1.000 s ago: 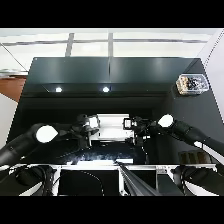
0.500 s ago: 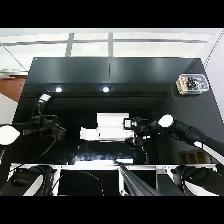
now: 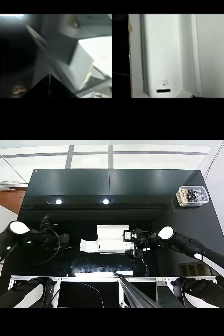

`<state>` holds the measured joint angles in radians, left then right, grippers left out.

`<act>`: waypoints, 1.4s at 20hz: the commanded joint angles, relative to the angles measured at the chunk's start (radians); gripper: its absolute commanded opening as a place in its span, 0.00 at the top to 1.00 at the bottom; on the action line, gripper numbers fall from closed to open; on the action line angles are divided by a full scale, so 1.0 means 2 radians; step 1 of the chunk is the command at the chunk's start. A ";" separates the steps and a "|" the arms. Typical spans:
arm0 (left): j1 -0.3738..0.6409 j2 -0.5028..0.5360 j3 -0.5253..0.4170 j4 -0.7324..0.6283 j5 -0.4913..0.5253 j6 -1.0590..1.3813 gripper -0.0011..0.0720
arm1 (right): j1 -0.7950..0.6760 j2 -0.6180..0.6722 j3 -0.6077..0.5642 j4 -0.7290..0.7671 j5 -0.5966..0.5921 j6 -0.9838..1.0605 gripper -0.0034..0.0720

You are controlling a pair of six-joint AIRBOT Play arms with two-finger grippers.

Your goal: Fold the box and place the chain.

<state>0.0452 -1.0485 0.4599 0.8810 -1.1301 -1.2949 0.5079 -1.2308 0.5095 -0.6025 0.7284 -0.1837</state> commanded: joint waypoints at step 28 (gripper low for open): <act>-0.179 -0.032 0.032 -0.106 0.060 0.054 0.04 | 0.001 0.000 0.000 0.000 0.000 0.000 0.24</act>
<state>-0.2607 -1.1191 0.5186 0.6731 -1.0729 -1.1820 0.5079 -1.2308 0.5095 -0.6029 0.7288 -0.1837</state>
